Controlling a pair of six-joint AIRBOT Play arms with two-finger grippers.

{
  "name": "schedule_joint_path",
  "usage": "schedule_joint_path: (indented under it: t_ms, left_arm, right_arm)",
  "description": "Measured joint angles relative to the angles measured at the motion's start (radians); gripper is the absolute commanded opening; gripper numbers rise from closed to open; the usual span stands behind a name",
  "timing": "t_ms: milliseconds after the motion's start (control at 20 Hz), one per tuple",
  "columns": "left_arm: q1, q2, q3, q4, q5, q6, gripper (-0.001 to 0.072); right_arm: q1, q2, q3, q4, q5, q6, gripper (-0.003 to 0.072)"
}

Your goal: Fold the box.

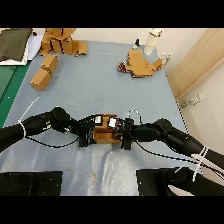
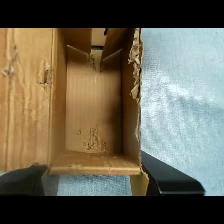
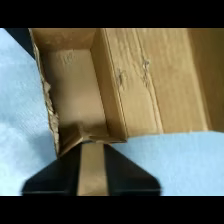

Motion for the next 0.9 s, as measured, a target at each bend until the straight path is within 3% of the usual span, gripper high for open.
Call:
schedule_joint_path:
  t_ms: [50, 150, 300, 900]
  left_arm:
    - [0.0, 0.0, 0.0, 0.0, 0.0, 0.0, 0.0455]
    - [0.0, 0.0, 0.0, 0.0, 0.0, -0.001, 0.0455]
    - [0.0, 0.0, 0.0, 0.0, 0.0, -0.001, 0.0455]
    - [0.0, 0.0, 0.0, 0.002, 0.0, 0.0, 0.0455]
  right_arm:
    - [-0.002, 0.0, 0.0, -0.023, -0.006, 0.0, 0.0376]
    - [0.0, 0.0, 0.0, -0.051, -0.014, 0.0, 0.0276]
    - [-0.001, 0.0, 0.0, -0.08, -0.008, 0.0, 0.0194]
    - [0.006, -0.001, 0.0, 0.062, 0.029, -0.121, 0.0194]
